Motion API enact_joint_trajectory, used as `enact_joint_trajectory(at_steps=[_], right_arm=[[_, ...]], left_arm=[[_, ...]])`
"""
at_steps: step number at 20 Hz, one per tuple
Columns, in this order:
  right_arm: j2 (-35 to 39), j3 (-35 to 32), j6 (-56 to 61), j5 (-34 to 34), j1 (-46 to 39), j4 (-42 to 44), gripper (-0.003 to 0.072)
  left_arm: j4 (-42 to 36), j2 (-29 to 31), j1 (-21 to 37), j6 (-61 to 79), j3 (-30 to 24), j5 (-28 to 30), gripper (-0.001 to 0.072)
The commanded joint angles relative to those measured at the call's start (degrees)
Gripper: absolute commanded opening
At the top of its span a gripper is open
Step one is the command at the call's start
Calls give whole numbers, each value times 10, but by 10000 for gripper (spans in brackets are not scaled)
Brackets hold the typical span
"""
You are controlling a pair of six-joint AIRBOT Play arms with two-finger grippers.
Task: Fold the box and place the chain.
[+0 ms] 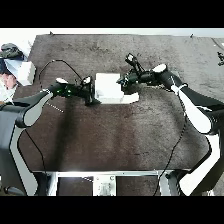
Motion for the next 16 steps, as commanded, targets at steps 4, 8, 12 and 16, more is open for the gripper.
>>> enact_joint_trajectory(at_steps=[4, 8, 12, 16], right_arm=[[-32, 0, 1, 19, 2, -51, 12], [-25, 1, 0, 18, 2, -54, 12], [15, 1, 0, 17, 0, -54, 12], [78, 1, 1, 59, -10, -82, 12]], left_arm=[[0, 0, 0, 0, 0, 0, 416], [0, 0, 0, 0, 0, 0, 416], [0, 0, 0, 0, 0, 0, 416], [0, 0, 0, 0, 0, 0, 416]])
